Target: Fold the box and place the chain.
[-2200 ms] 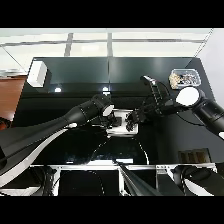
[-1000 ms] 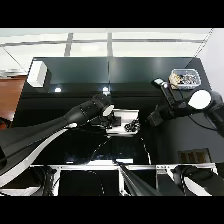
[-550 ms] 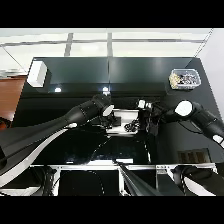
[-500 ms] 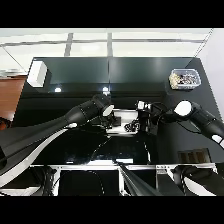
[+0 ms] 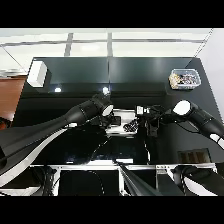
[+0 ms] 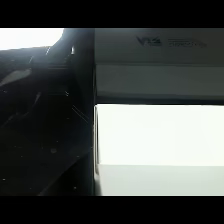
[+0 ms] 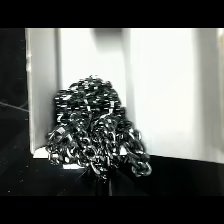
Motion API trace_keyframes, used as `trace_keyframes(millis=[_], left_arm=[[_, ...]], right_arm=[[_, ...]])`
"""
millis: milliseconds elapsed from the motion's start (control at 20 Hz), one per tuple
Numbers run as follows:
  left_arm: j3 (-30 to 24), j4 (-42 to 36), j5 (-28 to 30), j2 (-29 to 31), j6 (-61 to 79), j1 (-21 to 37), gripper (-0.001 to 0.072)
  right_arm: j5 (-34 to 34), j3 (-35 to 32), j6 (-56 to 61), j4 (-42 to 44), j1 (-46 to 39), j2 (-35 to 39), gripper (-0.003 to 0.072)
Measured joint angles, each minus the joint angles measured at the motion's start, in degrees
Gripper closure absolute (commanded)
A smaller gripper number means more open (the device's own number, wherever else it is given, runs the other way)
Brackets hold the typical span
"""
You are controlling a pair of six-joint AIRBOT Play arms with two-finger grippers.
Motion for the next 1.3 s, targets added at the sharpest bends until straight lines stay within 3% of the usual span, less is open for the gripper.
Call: trace_keyframes(millis=[350,800,850,900,950,1300], left_arm=[[0.0,-0.3,0.3,0.0,-0.2,0.0,0.0682],[0.0,-0.2,0.4,0.0,-0.2,0.0,0.0682],[0.0,-0.2,0.4,0.0,-0.2,0.0,0.0683],[0.0,-0.2,0.4,0.0,-0.2,0.0,0.0682],[0.0,-0.2,0.4,0.0,-0.1,0.0,0.0683],[0.0,-0.2,0.3,0.0,-0.1,0.0,0.0683]], right_arm=[[4.6,5.3,18.9,-3.4,0.0,5.2,0.0677],[10.2,10.3,28.3,16.4,0.6,7.3,0.0674],[10.2,10.4,28.9,17.2,0.7,7.3,0.0642],[10.2,10.4,29.5,17.6,0.7,7.3,0.033],[10.2,10.4,30.4,17.3,0.7,7.3,0.0157],[8.9,9.3,36.1,-1.3,-0.8,7.4,0.0153]])
